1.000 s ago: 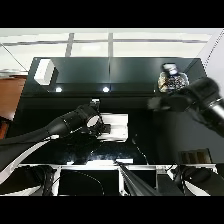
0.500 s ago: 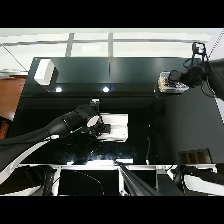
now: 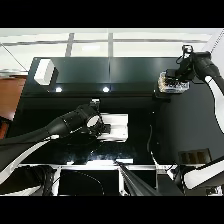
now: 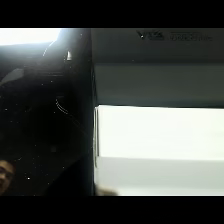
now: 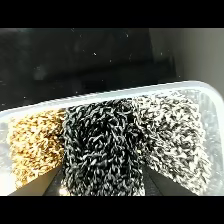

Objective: Fold the box and place the chain.

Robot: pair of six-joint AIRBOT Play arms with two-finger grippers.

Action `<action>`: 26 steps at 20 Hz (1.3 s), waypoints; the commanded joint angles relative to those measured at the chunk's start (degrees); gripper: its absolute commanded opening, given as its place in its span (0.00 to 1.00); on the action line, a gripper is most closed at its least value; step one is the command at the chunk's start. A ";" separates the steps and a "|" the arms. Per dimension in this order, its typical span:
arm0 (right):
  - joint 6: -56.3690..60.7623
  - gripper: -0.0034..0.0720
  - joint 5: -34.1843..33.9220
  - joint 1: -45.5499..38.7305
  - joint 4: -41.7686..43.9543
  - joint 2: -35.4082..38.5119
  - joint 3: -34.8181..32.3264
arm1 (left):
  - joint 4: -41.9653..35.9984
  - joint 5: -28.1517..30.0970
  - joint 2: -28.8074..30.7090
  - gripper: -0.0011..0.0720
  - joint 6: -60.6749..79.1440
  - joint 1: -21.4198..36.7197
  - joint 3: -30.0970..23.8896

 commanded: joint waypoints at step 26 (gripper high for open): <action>-18.21 0.07 -26.53 0.22 13.75 26.08 9.79 | 0.02 -0.15 0.00 0.05 0.02 -0.09 0.00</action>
